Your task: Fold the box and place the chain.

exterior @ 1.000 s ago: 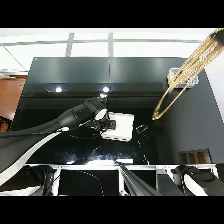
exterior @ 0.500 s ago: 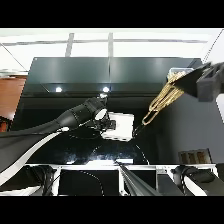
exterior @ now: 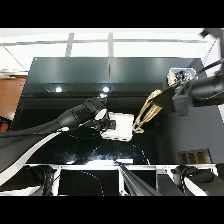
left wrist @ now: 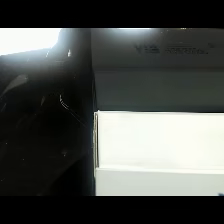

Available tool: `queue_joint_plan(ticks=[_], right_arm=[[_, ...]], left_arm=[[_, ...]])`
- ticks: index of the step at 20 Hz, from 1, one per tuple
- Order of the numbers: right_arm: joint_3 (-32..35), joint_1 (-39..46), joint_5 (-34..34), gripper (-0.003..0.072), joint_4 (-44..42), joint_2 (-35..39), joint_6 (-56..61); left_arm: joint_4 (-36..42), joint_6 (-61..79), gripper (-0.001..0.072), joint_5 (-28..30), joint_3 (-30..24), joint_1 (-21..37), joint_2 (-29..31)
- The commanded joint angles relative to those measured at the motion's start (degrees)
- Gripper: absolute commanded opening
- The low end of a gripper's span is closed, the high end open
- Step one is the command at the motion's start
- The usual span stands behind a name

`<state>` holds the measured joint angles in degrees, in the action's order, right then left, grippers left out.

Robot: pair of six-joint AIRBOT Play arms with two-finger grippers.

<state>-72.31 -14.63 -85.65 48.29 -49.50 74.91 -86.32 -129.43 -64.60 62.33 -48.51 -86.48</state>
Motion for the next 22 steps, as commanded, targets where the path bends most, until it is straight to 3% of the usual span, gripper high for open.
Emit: queue_joint_plan(ticks=[1, 8, 13, 14, 15, 16, 20, 22], right_arm=[[7.17, -4.00, 5.11, 0.0038, -1.09, -0.02, -0.22], [23.93, -10.19, 21.57, 0.0039, -2.91, -0.61, -0.13], [26.62, -13.27, 28.20, 0.0040, -3.89, -4.70, -0.13], [26.62, -13.05, 28.30, 0.0077, -3.63, -4.98, -0.13], [26.60, -12.20, 27.89, 0.0324, -3.69, -4.96, -0.13], [26.45, -10.78, 26.56, 0.0449, -3.76, -4.92, -0.13], [25.09, 0.02, 13.40, 0.0443, -2.69, -3.56, -4.35], [25.68, 5.16, 7.76, 0.0443, 3.50, -2.47, -8.41]], left_arm=[[0.00, 0.02, 0.0029, 0.02, 0.02, 0.00, -0.04], [0.00, 0.02, 0.0029, 0.00, 0.02, 0.00, -0.04], [0.02, 0.02, 0.0028, -0.02, 0.02, 0.00, -0.04], [0.02, 0.02, 0.0029, -0.02, 0.02, 0.00, -0.04], [0.02, 0.02, 0.0028, -0.02, 0.02, 0.00, -0.04], [0.02, 0.02, 0.0029, 0.00, 0.02, 0.00, -0.04], [0.02, 0.02, 0.0029, -0.20, 0.02, 0.00, -0.04], [0.02, 0.02, 0.0029, -0.20, 0.02, 0.00, -0.04]])
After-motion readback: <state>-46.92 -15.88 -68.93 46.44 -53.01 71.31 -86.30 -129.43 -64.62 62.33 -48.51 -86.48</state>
